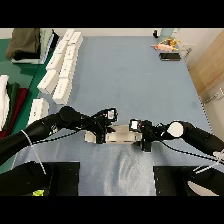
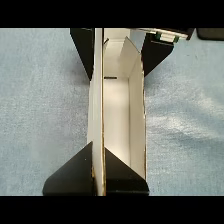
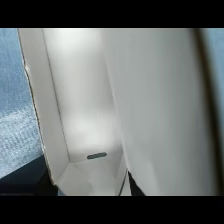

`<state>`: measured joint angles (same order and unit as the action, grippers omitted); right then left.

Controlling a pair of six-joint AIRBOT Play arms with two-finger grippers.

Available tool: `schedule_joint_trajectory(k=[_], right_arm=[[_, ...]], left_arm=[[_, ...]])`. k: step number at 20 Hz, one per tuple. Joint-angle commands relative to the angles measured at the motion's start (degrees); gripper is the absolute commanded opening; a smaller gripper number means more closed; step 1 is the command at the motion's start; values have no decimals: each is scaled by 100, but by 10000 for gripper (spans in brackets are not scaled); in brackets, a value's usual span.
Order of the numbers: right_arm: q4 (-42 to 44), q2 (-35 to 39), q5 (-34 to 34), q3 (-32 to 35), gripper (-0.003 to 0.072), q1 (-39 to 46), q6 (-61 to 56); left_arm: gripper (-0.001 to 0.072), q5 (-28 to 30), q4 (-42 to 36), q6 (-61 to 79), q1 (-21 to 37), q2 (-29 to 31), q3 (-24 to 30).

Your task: Fold the box.

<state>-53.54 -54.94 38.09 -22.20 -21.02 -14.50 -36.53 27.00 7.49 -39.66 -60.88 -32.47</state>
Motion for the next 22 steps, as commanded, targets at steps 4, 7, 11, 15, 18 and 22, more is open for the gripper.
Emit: schedule_joint_trajectory(k=[4, 7, 11, 15, 18, 22], right_arm=[[20, 31, 39, 2, 504, -4, 125], [37, 37, 74, 0, 504, -2, 310], [551, 37, 310, 0, 504, 155, 835], [1198, 24, 608, -4, 504, 608, 1829], [1226, -131, 603, -7, 504, 688, 2133], [1134, -166, 608, -2, 535, 686, 2162]], left_arm=[[15, 7, 0, 0, 0, -2, -2], [15, 4, 0, 0, 0, -2, -2], [15, 7, 0, 0, 0, -2, -2], [15, 7, 0, 0, 0, -2, -2], [15, 4, 0, 0, 0, -2, -2], [15, 7, 0, 0, 0, -2, -2]])
